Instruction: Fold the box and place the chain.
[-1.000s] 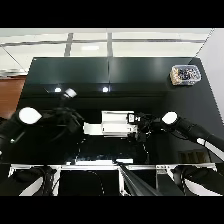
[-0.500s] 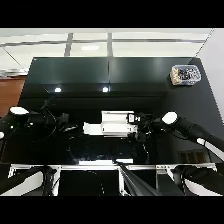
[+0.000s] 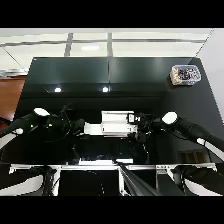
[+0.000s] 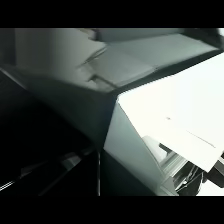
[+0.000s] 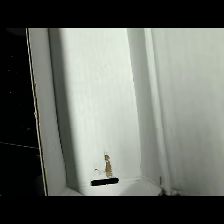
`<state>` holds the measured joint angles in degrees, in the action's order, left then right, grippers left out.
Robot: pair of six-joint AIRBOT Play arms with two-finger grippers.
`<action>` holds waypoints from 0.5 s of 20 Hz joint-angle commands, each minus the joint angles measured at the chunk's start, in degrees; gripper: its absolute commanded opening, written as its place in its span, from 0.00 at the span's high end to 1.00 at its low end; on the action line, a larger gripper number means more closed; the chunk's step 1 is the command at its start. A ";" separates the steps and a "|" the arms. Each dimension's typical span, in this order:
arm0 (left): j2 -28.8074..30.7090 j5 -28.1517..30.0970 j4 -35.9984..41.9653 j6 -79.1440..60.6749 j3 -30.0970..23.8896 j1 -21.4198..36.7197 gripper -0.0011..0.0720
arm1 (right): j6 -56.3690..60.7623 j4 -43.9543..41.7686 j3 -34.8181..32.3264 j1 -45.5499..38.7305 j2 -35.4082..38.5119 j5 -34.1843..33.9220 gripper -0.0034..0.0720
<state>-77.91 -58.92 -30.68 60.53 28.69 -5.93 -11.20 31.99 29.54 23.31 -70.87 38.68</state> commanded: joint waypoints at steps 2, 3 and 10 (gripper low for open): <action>-0.79 -0.28 2.25 -0.96 0.52 -0.74 0.94 | 0.00 -0.02 0.04 0.00 0.00 0.02 0.73; -0.79 -1.44 2.27 -0.98 0.79 -0.17 0.94 | 0.00 -0.02 0.04 0.00 0.00 0.02 0.73; -0.79 -4.79 2.97 -0.96 4.22 1.11 0.27 | 0.00 -0.02 0.04 0.00 0.00 0.00 0.73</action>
<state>-78.67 -62.50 -28.64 59.64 31.64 -5.04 -11.20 31.97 29.54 23.31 -70.87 38.68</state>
